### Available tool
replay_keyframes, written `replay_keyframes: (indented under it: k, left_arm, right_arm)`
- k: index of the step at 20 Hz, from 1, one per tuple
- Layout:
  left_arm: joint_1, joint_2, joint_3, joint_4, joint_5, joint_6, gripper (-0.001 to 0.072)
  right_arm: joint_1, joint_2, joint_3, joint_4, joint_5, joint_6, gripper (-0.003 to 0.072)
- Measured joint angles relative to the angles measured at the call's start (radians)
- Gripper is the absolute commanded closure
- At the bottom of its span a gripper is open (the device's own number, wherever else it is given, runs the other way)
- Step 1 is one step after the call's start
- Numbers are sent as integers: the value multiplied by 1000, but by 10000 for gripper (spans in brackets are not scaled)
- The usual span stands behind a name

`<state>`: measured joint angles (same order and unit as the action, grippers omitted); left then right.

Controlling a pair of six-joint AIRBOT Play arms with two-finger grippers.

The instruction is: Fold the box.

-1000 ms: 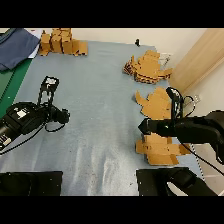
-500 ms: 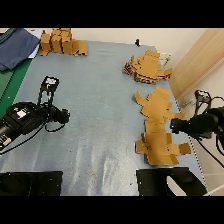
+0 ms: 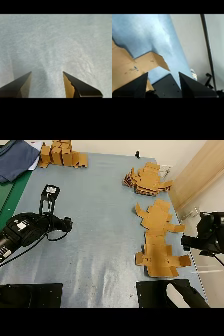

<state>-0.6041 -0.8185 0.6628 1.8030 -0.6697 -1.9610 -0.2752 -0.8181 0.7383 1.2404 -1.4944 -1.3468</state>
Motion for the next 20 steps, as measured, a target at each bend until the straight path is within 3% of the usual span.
replay_keyframes:
  k: [8, 10, 12, 13, 14, 20]
  left_arm:
    - [0, 0, 0, -8, 48, -1, 113]
    - [0, 0, 0, -10, 51, -2, 113]
    - [0, 0, 0, -13, 54, -2, 113]
    - [0, 0, 0, -13, 55, -2, 113]
    - [0, 0, 0, -14, 55, -2, 113]
    - [0, 0, 0, -34, 55, -2, 113]
  right_arm:
    - [-40, -136, -43, 9, 18, -54, 108]
    - [-42, -148, -62, -11, 27, -61, 153]
    - [-42, -164, -89, 8, 58, -95, 341]
    - [-42, -172, -102, 26, 70, -115, 534]
    - [-42, -180, -113, 39, 82, -132, 668]
    - [-8, -120, -121, 131, 106, -184, 682]
